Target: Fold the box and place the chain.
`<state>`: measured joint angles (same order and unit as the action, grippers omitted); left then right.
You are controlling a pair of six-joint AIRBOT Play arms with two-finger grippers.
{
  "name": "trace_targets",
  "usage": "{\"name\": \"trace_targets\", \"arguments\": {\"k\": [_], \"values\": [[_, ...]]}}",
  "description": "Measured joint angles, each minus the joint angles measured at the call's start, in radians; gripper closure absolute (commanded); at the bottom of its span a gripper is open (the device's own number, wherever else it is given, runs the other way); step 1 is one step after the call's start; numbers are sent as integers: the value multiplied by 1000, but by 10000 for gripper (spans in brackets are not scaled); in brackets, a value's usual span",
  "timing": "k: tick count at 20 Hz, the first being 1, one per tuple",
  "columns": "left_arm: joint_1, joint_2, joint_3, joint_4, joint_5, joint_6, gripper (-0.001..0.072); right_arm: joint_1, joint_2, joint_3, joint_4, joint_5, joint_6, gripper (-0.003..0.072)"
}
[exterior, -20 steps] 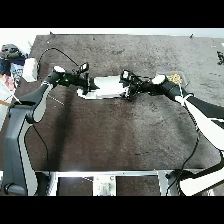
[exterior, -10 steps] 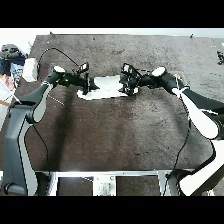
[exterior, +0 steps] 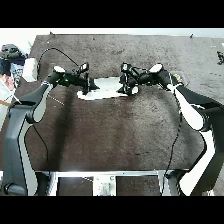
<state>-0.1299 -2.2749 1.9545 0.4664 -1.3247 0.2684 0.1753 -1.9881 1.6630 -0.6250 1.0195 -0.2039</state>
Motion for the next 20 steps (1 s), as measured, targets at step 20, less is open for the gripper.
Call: {"name": "trace_targets", "arguments": {"k": [20], "values": [[0,0,0,0,0,-1,696,-17,-167,140,25,200,40,94]]}}
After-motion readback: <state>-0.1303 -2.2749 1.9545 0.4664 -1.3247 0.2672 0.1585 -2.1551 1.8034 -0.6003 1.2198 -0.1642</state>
